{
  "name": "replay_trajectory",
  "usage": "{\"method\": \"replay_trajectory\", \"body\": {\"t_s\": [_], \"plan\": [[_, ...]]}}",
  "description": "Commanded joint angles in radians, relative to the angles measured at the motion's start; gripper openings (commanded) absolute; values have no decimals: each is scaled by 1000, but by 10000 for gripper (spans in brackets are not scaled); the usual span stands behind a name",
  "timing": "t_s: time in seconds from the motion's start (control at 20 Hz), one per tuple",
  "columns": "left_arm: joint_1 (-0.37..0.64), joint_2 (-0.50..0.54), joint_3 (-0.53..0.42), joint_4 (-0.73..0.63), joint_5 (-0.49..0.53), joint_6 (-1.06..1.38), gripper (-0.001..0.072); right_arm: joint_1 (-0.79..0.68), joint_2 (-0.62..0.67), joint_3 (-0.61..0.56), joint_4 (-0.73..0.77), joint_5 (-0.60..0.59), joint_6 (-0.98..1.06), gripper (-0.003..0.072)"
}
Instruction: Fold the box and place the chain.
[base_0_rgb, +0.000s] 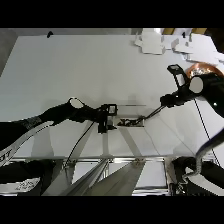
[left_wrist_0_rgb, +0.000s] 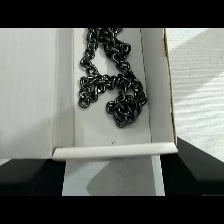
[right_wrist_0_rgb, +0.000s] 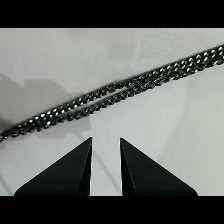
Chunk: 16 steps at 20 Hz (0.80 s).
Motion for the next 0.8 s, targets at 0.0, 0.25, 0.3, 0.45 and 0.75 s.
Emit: {"method": "replay_trajectory", "body": {"t_s": [0.0, 0.25, 0.3, 0.45, 0.75], "plan": [[0, 1, 0, 0, 0, 0, 209, -5, -64, -27, -6, -35, 1, 201], [1, 1, 0, 0, 0, 0, 209, -5, -122, -30, -2, -75, 1, 202], [1, 1, 0, 0, 0, 0, 209, -5, -131, -34, -2, -84, 1, 203], [1, 1, 0, 0, 0, 0, 209, -5, -138, -42, -2, -114, 1, 203], [1, 1, 0, 0, 0, 0, 209, -5, -173, -42, -2, -123, 2, 247]]}}
